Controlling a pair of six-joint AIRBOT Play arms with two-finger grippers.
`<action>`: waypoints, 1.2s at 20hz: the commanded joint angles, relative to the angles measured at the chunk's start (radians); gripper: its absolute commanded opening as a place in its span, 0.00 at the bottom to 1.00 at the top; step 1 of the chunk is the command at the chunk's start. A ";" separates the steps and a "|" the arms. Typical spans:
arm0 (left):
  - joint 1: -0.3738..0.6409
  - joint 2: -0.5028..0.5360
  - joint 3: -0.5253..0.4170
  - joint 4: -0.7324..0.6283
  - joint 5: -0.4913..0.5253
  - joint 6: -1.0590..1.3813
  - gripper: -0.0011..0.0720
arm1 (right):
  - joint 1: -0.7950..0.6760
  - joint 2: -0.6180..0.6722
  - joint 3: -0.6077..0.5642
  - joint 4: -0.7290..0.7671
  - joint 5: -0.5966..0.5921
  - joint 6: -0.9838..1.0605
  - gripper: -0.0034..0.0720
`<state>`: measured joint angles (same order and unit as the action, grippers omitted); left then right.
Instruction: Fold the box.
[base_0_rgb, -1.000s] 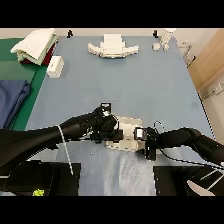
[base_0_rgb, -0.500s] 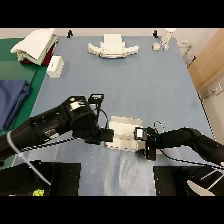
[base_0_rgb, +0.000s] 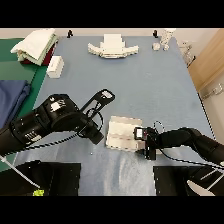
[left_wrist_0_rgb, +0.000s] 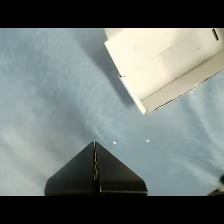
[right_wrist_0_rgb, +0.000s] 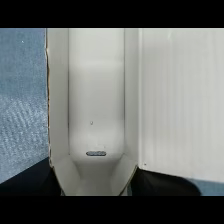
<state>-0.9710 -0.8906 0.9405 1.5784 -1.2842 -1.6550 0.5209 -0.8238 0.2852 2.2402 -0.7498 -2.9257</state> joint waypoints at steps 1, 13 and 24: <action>0.138 0.063 -0.078 -0.171 0.126 0.430 0.03 | 0.000 0.000 0.000 0.000 0.000 0.000 0.76; 0.534 0.073 -0.443 -0.869 0.362 1.711 0.95 | 0.000 0.000 0.000 0.000 0.000 0.000 0.76; 0.443 -0.186 -0.471 -1.045 0.475 1.981 0.95 | 0.000 0.000 0.000 0.000 0.000 0.000 0.76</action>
<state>-0.5037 -1.0325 0.4717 0.5961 -0.8268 0.2508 0.5209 -0.8238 0.2855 2.2406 -0.7498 -2.9257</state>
